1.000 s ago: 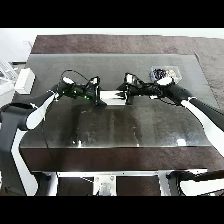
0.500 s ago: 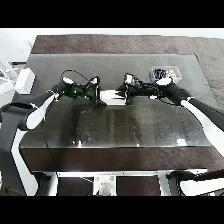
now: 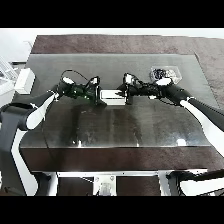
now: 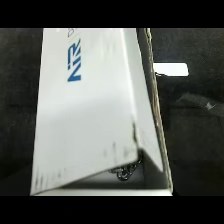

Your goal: Fold the box and place the chain.

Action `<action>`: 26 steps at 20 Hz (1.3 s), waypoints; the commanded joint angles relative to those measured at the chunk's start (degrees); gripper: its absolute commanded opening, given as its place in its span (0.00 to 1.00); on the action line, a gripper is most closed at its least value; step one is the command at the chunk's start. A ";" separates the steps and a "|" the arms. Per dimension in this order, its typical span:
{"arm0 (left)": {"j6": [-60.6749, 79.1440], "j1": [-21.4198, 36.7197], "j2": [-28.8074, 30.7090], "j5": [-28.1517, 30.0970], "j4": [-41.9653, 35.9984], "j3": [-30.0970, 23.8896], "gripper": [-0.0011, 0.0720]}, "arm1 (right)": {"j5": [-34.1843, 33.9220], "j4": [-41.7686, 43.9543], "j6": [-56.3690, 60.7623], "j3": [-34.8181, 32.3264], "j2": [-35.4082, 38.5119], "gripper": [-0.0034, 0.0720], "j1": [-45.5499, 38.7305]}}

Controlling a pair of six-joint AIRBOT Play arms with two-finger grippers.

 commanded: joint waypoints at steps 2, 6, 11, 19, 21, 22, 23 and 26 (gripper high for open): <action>0.04 -0.02 0.04 -0.04 0.07 0.00 0.66 | -0.09 -0.11 0.17 -0.15 -0.09 0.32 1.16; 0.04 -0.02 0.04 -0.04 0.07 0.00 0.66 | -0.11 -0.33 0.20 -0.33 -0.59 0.32 1.55; 0.04 -0.02 0.04 -0.04 0.07 0.00 0.66 | -0.09 -0.31 0.20 -0.98 -0.74 0.32 1.55; 0.04 -0.02 0.04 -0.04 0.07 0.00 0.66 | 9.38 0.09 0.42 -1.55 -0.74 0.32 1.51; 0.04 -0.02 0.04 -0.02 0.07 0.00 0.66 | 12.00 0.02 0.59 -1.81 -0.87 0.32 1.16; 0.04 -0.02 0.04 -0.02 0.07 0.00 0.66 | 12.57 -0.22 0.61 -1.81 -1.11 0.37 0.90; 0.04 -0.02 0.04 -0.02 0.07 0.00 0.66 | 12.98 -0.20 0.61 -1.81 -1.38 0.38 0.55; 0.04 -0.02 0.04 -0.04 0.07 0.00 0.66 | 13.07 -0.11 0.61 -1.81 -1.95 0.38 -0.33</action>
